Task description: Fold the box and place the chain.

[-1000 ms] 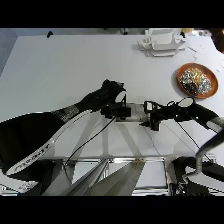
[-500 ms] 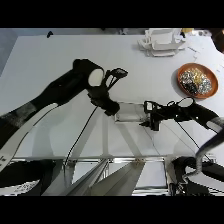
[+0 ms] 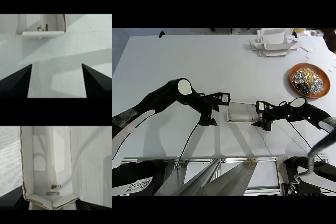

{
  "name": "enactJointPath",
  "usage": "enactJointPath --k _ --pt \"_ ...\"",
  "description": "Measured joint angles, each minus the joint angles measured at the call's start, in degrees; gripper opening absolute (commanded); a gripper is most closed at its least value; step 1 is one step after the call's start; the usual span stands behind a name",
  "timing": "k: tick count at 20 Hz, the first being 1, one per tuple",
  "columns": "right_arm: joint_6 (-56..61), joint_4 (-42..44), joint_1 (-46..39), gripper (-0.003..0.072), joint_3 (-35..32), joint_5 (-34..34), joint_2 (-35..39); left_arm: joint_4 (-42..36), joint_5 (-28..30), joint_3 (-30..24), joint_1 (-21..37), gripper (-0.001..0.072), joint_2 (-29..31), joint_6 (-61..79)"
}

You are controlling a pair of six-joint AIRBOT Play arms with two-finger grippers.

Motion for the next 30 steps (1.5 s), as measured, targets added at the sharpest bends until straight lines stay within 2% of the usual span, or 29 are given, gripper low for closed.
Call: enactJointPath --k 5,9,22,30 --pt "0.00 0.00 0.00 0.0381 0.00 0.00 0.00 -13.42 8.41 -2.36 0.72 0.0702 -5.99 13.92" --pt "0.00 0.00 0.00 0.0381 0.00 0.00 0.00 -17.92 12.24 -2.80 0.98 0.0704 -7.37 17.09" --pt "0.13 0.04 0.00 0.0381 0.00 -0.02 0.00 -20.87 9.33 -2.89 -0.70 0.0703 -7.87 22.14" --pt "-0.11 -0.09 0.02 0.0381 0.00 0.11 0.00 -22.12 10.62 -2.89 -2.91 0.0690 -10.12 22.23"
